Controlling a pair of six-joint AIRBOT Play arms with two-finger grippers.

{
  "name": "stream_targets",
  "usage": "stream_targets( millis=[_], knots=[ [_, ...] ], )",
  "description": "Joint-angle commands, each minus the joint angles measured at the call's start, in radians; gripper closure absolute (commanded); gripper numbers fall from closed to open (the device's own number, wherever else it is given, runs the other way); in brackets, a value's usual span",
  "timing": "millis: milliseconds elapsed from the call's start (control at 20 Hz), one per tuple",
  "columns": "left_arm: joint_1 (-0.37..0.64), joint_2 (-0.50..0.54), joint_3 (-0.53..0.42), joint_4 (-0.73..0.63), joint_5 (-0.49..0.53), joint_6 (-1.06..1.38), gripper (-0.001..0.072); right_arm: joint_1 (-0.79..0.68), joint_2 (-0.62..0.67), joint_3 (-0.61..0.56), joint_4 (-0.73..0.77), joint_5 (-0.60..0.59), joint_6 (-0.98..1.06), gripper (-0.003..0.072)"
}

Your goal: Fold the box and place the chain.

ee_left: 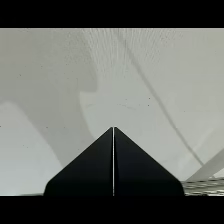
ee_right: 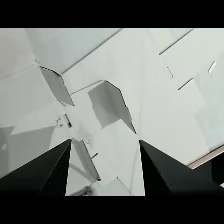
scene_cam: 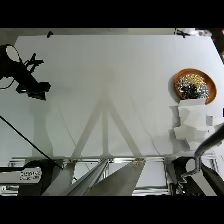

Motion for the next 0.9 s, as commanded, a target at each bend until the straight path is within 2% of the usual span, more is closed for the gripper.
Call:
stream_targets(
  millis=[0,250,550,800,850],
  knots=[
    [0.001,0.0,0.0,0.0,0.0,0.0,0.0697,-0.049,-0.114,0.002,-0.101,-0.01,-0.063,0.0208],
    [0.001,0.0,0.0,0.0,0.0,0.0,0.0697,-0.048,-0.243,0.002,-0.14,-0.002,-0.131,0.0208],
    [0.001,0.0,0.0,0.0,0.0,0.0,0.0697,-0.048,-0.341,0.002,-0.138,-0.026,-0.158,0.0211],
    [0.001,0.0,0.0,0.0,0.0,0.0,0.0697,-0.048,-0.398,0.002,-0.134,-0.041,-0.145,0.0307],
    [0.001,0.0,0.0,0.0,0.0,0.0,0.0697,-0.049,-0.404,0.002,-0.134,-0.048,-0.131,0.0382]
  ],
)
